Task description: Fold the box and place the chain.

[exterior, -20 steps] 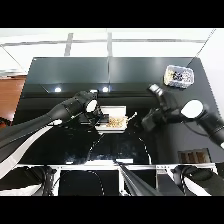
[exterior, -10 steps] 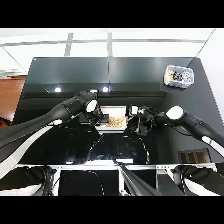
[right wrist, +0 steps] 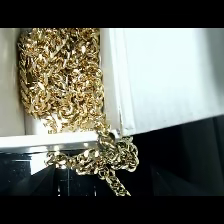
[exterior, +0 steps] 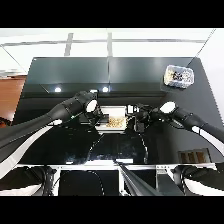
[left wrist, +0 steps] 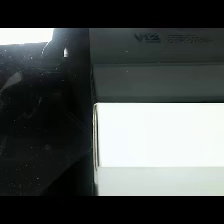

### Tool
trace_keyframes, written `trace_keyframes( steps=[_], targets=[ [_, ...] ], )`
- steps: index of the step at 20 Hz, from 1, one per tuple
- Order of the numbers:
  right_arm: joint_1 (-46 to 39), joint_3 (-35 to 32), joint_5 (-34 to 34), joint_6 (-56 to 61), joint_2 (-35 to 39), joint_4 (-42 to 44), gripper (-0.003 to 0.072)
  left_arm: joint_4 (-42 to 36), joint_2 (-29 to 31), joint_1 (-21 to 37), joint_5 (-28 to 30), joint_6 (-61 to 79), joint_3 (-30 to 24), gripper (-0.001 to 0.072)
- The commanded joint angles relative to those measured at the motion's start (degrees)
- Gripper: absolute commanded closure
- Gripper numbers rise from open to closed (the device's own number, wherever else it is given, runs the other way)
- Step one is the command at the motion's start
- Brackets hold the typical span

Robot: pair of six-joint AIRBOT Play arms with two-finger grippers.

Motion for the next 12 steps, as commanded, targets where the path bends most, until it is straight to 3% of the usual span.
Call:
trace_keyframes(
  steps=[1,3,5,7,9,12],
  targets=[
    [0.07,0.42,1.20,-0.31,-1.07,-0.26,-0.0029,0.00,-0.02,0.00,0.02,0.02,0.07,0.0683],
    [-0.04,0.48,1.18,-0.33,-1.11,-0.13,-0.0022,0.00,-0.02,0.00,0.02,0.00,0.07,0.0683],
    [-0.04,0.48,1.20,-0.07,-1.11,-0.20,0.0207,0.00,-0.02,0.00,0.00,0.00,0.07,0.0683],
    [-0.04,0.48,1.31,0.92,-1.11,-0.44,0.0266,0.00,-0.02,0.00,0.00,0.00,0.07,0.0683],
    [-0.07,0.48,2.01,2.14,-1.09,-0.79,0.0664,0.02,-0.02,0.00,0.02,0.00,0.07,0.0683],
    [-0.07,0.48,2.47,4.13,-0.37,-1.01,0.0681,0.02,-0.02,0.00,0.04,0.00,0.07,0.0683]
  ],
)
